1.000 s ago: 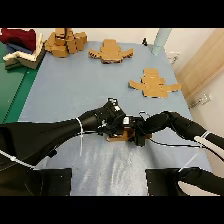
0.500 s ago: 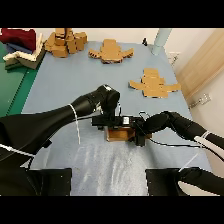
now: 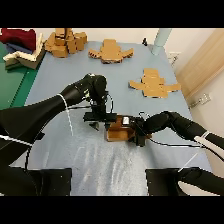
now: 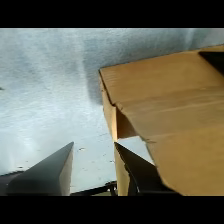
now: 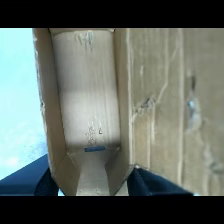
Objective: Fold the box.
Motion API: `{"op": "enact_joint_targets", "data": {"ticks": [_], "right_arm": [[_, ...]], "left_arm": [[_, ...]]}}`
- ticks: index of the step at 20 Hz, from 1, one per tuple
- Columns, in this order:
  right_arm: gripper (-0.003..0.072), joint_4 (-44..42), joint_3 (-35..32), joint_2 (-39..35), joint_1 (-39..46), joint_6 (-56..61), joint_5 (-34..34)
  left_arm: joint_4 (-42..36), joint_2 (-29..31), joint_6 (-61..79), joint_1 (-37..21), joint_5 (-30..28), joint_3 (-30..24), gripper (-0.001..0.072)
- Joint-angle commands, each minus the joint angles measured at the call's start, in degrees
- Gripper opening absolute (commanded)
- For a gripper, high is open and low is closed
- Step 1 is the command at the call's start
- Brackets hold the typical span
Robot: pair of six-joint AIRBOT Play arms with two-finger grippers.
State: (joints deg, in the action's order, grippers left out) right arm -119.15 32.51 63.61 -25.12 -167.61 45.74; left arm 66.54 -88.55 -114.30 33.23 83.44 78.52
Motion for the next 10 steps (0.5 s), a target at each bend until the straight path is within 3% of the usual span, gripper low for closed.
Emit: {"op": "enact_joint_targets", "data": {"ticks": [1, 3, 5, 6, 8, 10], "right_arm": [[0.0497, -0.2, 0.0, 0.0, 0.0, 0.0, -0.2], [0.0497, -0.2, 0.0, 0.0, 0.0, 0.0, -0.2], [0.0498, -0.2, 0.0, 0.0, 0.0, 0.0, -0.2], [0.0497, -0.2, 0.0, 0.0, 0.0, 0.0, -0.2], [0.0497, -0.2, 0.0, 0.0, 0.0, 0.0, -0.2], [0.0497, -0.2, 0.0, 0.0, 0.0, 0.0, -0.2]], "left_arm": [[-0.7, 0.0, 6.5, -1.4, -0.3, 0.0, 0.039], [-0.8, 0.0, 12.9, -2.3, -0.2, 0.0, 0.014], [0.3, 0.6, 19.5, -3.8, 0.9, 0.0, 0.0099], [1.9, 1.4, 23.3, -4.4, 1.1, -0.1, 0.0011], [6.1, 4.3, 27.7, -5.5, -0.6, -1.8, 0.0011], [6.1, 9.0, 32.5, -7.2, -4.8, -7.5, 0.0011]]}}
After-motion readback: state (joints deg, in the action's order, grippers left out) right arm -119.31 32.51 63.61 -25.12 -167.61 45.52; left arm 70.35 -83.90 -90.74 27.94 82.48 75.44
